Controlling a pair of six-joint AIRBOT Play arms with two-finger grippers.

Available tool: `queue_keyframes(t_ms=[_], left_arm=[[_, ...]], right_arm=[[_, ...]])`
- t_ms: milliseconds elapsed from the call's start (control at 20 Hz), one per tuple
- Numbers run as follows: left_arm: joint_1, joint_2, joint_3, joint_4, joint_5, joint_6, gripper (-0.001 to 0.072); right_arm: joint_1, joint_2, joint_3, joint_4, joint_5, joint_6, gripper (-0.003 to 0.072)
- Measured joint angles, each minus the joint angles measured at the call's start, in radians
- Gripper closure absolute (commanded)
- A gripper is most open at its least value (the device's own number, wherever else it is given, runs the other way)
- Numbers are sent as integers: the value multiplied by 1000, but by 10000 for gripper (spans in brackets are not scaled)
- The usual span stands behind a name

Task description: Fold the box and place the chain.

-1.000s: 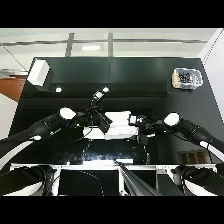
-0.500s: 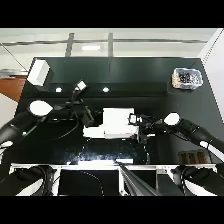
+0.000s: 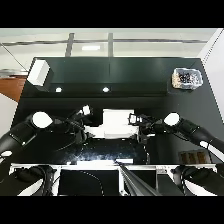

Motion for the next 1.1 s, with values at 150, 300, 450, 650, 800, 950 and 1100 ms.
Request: queue_keyframes(t_ms=[150,300,450,650,800,950,1100], left_arm=[[-69,-3,-30,16,112,25,21],[-113,-23,-40,-5,188,35,23],[-150,-56,-42,-53,224,78,57],[-179,-77,-43,-94,259,118,171],[-186,-84,-43,-123,267,129,381],[-188,-85,-43,-166,270,135,441],[-189,-85,-43,-188,263,136,453]], right_arm=[[0,0,0,-3,-2,0,222],[0,0,0,-5,-4,0,222],[0,0,0,-5,-5,0,222],[0,0,0,-5,-5,0,222],[0,0,0,-5,-7,0,222],[0,0,0,-6,-6,0,222],[0,0,0,-6,-6,0,222]])
